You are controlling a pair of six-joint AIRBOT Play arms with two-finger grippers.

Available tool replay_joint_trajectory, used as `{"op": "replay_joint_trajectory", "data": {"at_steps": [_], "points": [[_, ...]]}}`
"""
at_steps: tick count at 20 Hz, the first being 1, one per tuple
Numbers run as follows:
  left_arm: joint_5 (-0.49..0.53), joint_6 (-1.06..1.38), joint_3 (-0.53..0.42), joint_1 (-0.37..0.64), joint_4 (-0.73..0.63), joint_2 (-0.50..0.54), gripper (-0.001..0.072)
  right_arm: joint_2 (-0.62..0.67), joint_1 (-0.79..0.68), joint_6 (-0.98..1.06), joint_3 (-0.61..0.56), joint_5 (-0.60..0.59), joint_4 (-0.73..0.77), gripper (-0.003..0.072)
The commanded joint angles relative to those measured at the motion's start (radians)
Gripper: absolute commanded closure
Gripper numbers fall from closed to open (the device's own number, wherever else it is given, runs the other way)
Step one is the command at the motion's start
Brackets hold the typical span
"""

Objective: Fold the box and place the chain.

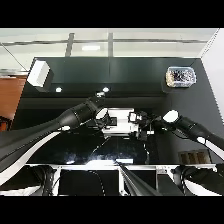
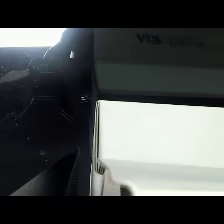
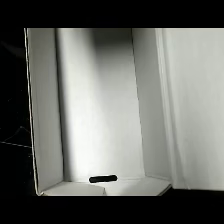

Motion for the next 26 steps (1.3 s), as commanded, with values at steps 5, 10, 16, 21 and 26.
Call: {"op": "replay_joint_trajectory", "data": {"at_steps": [5, 10, 16, 21, 26], "points": [[-0.017, 0.003, 0.001, 0.001, -0.002, -0.001, 0.0684, 0.000, 0.001, 0.000, 0.000, 0.000, 0.000, 0.0496], [-0.028, 0.067, 0.001, 0.001, -0.002, 0.000, 0.0685, 0.000, 0.000, 0.026, 0.000, -0.009, 0.001, 0.0469], [-0.051, 0.082, 0.001, 0.003, 0.003, 0.000, 0.0685, 0.039, -0.002, 0.177, 0.006, 0.032, -0.069, 0.0061], [-0.050, 0.082, 0.001, 0.003, 0.005, 0.000, 0.0684, 0.117, -0.002, 0.186, 0.008, 0.050, -0.212, 0.0060], [-0.044, 0.081, 0.001, 0.003, 0.003, 0.000, 0.0684, 0.118, 0.002, 0.169, 0.007, 0.045, -0.178, 0.0222]]}}
